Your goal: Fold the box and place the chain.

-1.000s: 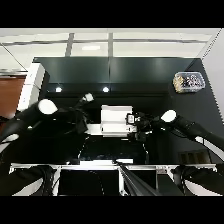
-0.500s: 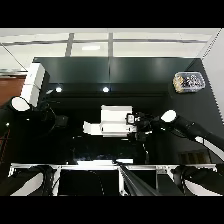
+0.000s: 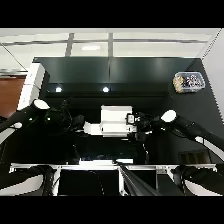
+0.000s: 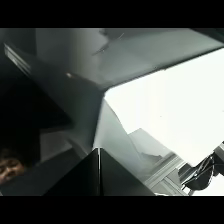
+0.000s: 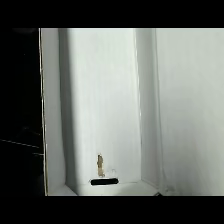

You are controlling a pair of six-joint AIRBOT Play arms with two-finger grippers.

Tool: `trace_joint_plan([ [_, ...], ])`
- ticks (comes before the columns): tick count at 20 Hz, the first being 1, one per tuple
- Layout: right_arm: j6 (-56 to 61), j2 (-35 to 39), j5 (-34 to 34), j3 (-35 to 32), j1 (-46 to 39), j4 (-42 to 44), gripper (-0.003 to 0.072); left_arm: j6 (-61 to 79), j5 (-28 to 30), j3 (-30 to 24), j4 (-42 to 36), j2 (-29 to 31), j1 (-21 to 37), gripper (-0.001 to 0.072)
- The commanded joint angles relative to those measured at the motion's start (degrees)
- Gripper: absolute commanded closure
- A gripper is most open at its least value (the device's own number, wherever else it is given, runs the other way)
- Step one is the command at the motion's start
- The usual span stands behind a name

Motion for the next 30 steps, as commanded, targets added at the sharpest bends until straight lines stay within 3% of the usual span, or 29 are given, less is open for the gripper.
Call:
trace_joint_plan([
  [1,0.0,-0.02,0.09,-0.02,0.04,0.0,0.0242,1.01,1.05,2.51,0.26,-1.22,-2.51,0.0686],
  [9,0.02,-0.02,0.09,-0.02,0.07,0.0,0.0242,-2.43,1.62,3.19,10.38,-2.51,-2.69,0.0686],
  [14,0.04,-0.02,0.09,-0.02,0.07,0.02,0.0242,6.62,1.66,3.19,0.68,-3.41,-6.21,0.0685],
  [16,0.02,-0.02,0.09,-0.02,0.07,0.0,0.0242,19.37,-0.63,3.3,-7.19,-2.69,-5.49,0.0685],
  [19,0.02,-0.02,0.09,-0.02,0.07,0.0,0.0242,21.38,-2.58,4.7,-10.8,-1.68,-2.58,0.0674],
  [20,0.02,-0.02,0.09,-0.02,0.07,0.0,0.0242,21.35,-3.58,5.35,-10.73,-1.7,-1.6,0.0541],
  [21,0.02,-0.02,0.09,-0.02,0.07,0.0,0.0242,21.0,-4.33,5.84,-10.58,-1.68,-0.92,0.0308],
  [22,0.02,-0.02,0.09,-0.02,0.07,0.0,0.0242,20.26,-4.79,6.12,-10.6,-1.7,-0.68,0.0196],
  [30,0.04,-0.02,0.09,-0.02,0.07,0.0,0.0242,20.28,-6.05,6.16,-10.84,-1.7,-7.1,0.0214],
])
